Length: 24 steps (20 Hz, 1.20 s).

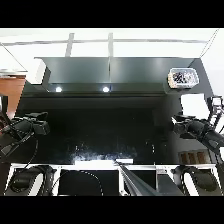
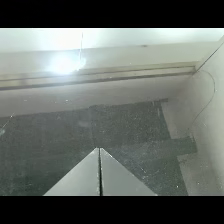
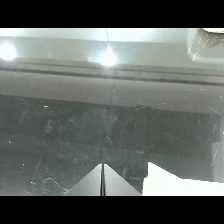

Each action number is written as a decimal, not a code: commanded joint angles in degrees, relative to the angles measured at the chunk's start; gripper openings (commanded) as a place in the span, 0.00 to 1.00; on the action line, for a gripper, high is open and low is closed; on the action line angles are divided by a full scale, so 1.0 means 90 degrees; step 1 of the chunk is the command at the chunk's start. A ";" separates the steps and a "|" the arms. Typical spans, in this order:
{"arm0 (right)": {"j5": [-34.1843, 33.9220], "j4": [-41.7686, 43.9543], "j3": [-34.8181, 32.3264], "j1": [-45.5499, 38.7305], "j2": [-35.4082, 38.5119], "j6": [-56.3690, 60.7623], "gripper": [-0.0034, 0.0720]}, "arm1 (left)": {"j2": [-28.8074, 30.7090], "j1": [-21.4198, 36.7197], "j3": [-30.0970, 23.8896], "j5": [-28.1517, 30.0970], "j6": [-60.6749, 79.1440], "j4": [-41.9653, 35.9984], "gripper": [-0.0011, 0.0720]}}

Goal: Fold the box and place the chain.

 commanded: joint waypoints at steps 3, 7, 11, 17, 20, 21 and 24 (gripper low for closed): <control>-0.0068 0.0296 -0.0002 0.0005 0.0007 0.0002 0.06 | 0.0005 -0.0002 -0.0002 0.0002 0.0000 -0.0044 0.05; -0.0017 0.0534 -0.0005 0.0005 0.0007 0.0002 0.06 | 0.0002 -0.0005 -0.0007 0.0607 0.0000 -0.0121 0.05; -0.0282 0.0469 -0.0066 0.0005 0.0000 0.0010 0.83 | -0.0410 -0.0058 -0.0204 0.1460 0.0029 -0.1683 0.99; -0.1049 -0.0495 0.0527 -0.0124 -0.1219 0.1455 1.00 | -0.1889 -0.1110 -0.0095 0.1360 0.0342 -0.1770 0.98; -0.1022 -0.2368 0.2093 -0.0894 -0.2650 0.1664 1.00 | -0.2494 -0.1175 0.0233 0.1360 -0.0068 -0.1022 0.98; -0.1044 -0.3028 0.2718 -0.1401 -0.3206 0.1926 1.00 | -0.2625 -0.1154 0.0328 0.1345 -0.0078 -0.0933 0.98; -0.0697 -0.3502 0.4320 -0.3232 -0.4694 0.3041 1.00 | -0.2866 -0.1112 0.0415 0.1382 -0.0078 -0.0906 0.98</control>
